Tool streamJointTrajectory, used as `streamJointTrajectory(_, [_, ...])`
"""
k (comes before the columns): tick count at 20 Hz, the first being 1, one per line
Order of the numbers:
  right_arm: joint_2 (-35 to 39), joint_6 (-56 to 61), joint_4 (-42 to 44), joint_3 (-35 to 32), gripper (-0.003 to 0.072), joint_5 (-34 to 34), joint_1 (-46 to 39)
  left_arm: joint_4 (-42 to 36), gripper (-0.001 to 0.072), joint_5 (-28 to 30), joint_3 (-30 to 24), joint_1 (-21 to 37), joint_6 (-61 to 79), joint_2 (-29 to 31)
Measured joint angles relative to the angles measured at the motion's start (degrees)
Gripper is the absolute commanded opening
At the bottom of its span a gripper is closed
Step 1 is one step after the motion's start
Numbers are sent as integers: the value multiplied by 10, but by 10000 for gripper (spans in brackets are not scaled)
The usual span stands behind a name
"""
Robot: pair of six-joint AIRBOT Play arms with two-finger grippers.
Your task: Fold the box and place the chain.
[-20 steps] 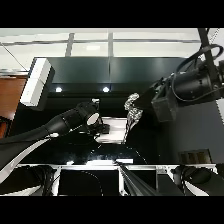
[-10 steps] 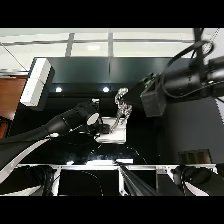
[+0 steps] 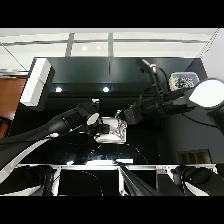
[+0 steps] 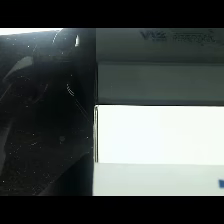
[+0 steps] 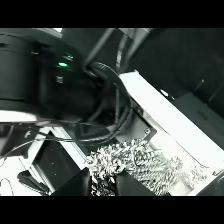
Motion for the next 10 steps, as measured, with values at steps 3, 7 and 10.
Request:
streamJointTrajectory(3, [-8,0,4,-22,4,-23,14,0,27,0,0,0,0,0])
streamJointTrajectory(7, [-28,0,5,-31,11,-36,29,0,26,0,0,0,0,0])
streamJointTrajectory(10, [-36,6,-5,-34,301,-38,33,0,27,0,0,0,0,0])
